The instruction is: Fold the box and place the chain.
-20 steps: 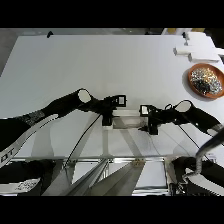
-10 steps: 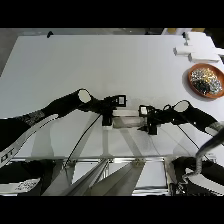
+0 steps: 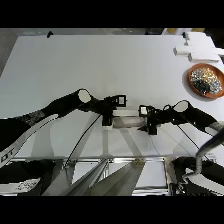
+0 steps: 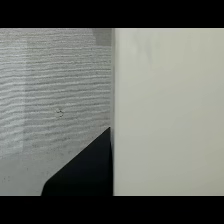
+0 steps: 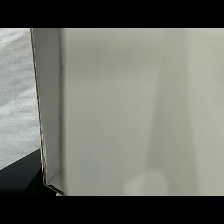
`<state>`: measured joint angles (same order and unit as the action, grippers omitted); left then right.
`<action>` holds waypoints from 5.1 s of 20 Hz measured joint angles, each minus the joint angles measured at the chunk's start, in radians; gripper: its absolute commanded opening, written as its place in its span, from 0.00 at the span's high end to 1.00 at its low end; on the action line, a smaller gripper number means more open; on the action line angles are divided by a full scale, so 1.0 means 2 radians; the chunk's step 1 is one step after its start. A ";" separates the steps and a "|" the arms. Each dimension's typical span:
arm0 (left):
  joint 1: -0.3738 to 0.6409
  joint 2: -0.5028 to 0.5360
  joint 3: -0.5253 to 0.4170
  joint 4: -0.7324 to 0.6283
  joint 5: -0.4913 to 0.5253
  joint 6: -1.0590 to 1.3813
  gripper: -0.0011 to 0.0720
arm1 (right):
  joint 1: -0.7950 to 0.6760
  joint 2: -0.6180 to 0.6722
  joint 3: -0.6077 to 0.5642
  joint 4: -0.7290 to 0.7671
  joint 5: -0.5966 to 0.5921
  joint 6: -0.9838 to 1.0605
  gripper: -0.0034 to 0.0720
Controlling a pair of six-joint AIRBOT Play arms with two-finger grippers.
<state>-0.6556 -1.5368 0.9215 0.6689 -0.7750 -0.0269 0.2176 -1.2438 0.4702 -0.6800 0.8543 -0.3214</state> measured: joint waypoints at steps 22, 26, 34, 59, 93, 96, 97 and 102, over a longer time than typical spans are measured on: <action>0.000 0.022 0.000 0.007 -0.031 -0.002 0.38 | 0.001 -0.001 0.000 -0.001 0.000 -0.001 0.56; 0.002 0.048 0.000 0.045 -0.046 -0.016 0.39 | 0.001 -0.001 0.000 -0.001 0.000 0.000 0.56; 0.008 0.128 0.000 0.172 -0.145 -0.132 0.98 | 0.001 -0.001 0.000 0.000 -0.001 0.001 0.56; -0.099 0.113 -0.001 0.200 0.112 -0.327 0.97 | 0.000 -0.001 0.000 0.000 -0.001 0.001 0.56; -0.011 0.137 -0.081 0.206 -0.090 -0.251 0.40 | 0.000 -0.001 0.000 0.000 -0.001 0.001 0.56; 0.000 0.137 -0.089 0.208 -0.059 -0.215 0.36 | 0.000 -0.001 0.000 0.000 -0.001 0.001 0.56; 0.002 0.137 -0.091 0.208 -0.049 -0.202 0.36 | 0.000 -0.001 0.000 0.000 -0.001 0.001 0.56; 0.006 0.137 -0.106 0.174 -0.003 -0.112 0.36 | 0.000 -0.001 0.000 -0.001 -0.001 0.001 0.56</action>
<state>-0.6445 -1.2633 0.7097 1.0172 -0.7815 -0.2516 0.2184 -1.2457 0.4694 -0.6811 0.8524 -0.3202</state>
